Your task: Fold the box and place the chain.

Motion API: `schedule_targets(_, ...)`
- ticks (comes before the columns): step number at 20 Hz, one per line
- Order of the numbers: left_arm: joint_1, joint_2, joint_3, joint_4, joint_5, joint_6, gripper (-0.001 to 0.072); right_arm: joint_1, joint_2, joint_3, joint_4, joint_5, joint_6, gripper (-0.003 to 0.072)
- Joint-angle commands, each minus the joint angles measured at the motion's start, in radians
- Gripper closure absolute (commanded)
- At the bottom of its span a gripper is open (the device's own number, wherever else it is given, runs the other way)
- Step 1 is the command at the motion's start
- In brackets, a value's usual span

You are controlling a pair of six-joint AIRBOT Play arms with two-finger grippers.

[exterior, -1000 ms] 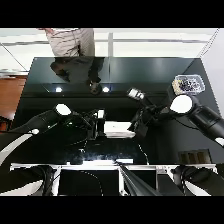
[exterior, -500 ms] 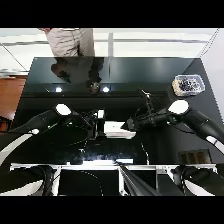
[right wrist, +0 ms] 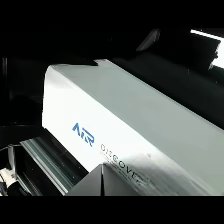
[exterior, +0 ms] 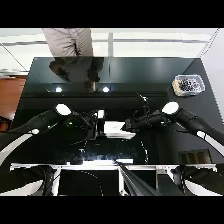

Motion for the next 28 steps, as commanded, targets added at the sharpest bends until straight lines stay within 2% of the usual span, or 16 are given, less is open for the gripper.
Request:
schedule_targets(1, 0.0, -0.001, 0.0, 0.0, 0.0, 0.0, 0.0169, 0.001, -0.005, -0.001, -0.019, -0.017, 0.006, 0.0676)
schedule_targets(7, 0.0, -0.001, 0.0, 0.0, -0.001, 0.0, 0.0169, 0.0, -0.005, 0.0, -0.006, -0.008, 0.005, 0.0677)
schedule_targets(10, 0.001, 0.004, 0.011, 0.0, -0.014, -0.068, 0.0168, -0.039, 0.013, 0.039, -0.003, 0.117, 0.006, 0.0677)
schedule_targets(11, 0.002, 0.01, 0.019, 0.007, -0.016, -0.098, 0.0163, -0.073, 0.035, 0.063, -0.005, 0.188, 0.006, 0.0677)
schedule_targets(12, 0.002, 0.025, 0.027, 0.042, -0.018, -0.111, 0.0051, -0.116, 0.068, 0.082, -0.005, 0.244, 0.006, 0.0676)
schedule_targets(13, 0.002, 0.042, 0.033, 0.086, -0.016, -0.111, -0.0007, -0.164, 0.108, 0.095, -0.013, 0.278, 0.006, 0.0676)
schedule_targets(16, 0.004, 0.106, 0.053, 0.217, -0.032, -0.168, -0.0009, -0.348, 0.235, 0.109, -0.05, 0.335, 0.006, 0.0676)
schedule_targets(19, -0.007, 0.171, 0.072, 0.213, -0.084, -0.243, -0.0006, -0.485, 0.306, 0.109, -0.087, 0.353, 0.009, 0.0676)
schedule_targets(21, -0.054, 0.174, 0.114, 0.214, -0.095, -0.282, -0.0004, -0.517, 0.309, 0.108, -0.088, 0.345, 0.008, 0.0676)
schedule_targets(23, -0.117, 0.154, 0.166, 0.213, -0.07, -0.297, -0.0002, -0.515, 0.309, 0.108, -0.088, 0.333, 0.008, 0.0676)
schedule_targets(25, -0.171, 0.083, 0.226, 0.213, -0.001, -0.371, -0.0002, -0.515, 0.309, 0.108, -0.091, 0.325, 0.008, 0.0676)
schedule_targets(28, -0.198, -0.059, 0.332, 0.214, -0.037, -0.466, -0.0002, -0.516, 0.309, 0.108, -0.096, 0.318, 0.008, 0.0676)
